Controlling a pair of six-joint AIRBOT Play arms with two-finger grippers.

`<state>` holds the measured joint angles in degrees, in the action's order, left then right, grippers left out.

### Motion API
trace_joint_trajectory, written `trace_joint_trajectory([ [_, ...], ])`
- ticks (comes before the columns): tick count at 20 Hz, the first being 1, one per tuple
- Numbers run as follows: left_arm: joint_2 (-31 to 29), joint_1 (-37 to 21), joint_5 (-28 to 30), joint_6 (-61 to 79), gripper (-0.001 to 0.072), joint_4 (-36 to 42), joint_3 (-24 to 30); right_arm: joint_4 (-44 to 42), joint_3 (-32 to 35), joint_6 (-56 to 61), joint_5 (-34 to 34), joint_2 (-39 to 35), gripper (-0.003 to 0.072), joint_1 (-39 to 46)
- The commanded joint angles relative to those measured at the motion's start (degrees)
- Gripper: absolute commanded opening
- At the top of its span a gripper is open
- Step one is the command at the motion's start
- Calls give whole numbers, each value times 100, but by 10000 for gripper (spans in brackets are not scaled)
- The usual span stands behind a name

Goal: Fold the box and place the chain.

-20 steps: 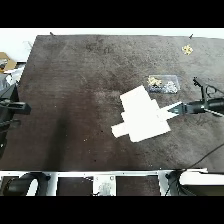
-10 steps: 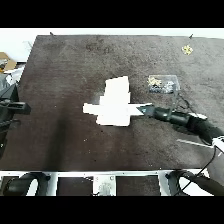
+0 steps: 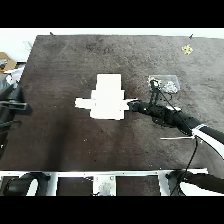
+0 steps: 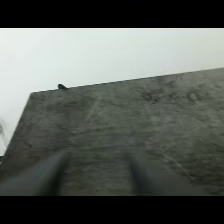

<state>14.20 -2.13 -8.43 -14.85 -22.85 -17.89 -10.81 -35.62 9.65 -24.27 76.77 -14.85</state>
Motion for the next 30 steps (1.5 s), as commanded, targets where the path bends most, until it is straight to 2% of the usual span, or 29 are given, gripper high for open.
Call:
trace_joint_trajectory([
  [1,114,2,-870,35,563,28,-20,-236,-7,-798,240,175,3,-90],
  [3,634,2,-1582,35,563,81,-234,-933,-11,-1530,164,175,4,-90],
  [5,1464,2,-2039,33,563,105,-667,-1401,-9,-1923,122,175,3,-90],
  [10,3998,0,-3657,39,562,127,-2402,-1414,31,-2374,-87,177,4,-87],
  [12,5097,15,-4500,33,563,125,-3261,-1506,181,-2430,-42,181,4,-66],
  [15,6664,278,-5377,-20,562,-33,-4636,-2153,286,-3077,-610,181,3,166],
  [20,9020,638,-6306,-1086,562,-896,-7289,-2201,291,-3434,-866,195,4,203],
  [22,9698,638,-6660,-1373,561,-894,-8150,-2199,293,-3434,-841,219,3,203],
  [25,10439,710,-7254,-1515,541,-831,-9060,-2203,295,-3429,-848,229,3,203],
  [28,10880,859,-7709,-1502,540,-800,-9484,-2205,295,-3429,-833,232,4,203],
  [30,11062,887,-7858,-1473,540,-804,-9501,-2205,295,-3429,-833,229,4,203],
])
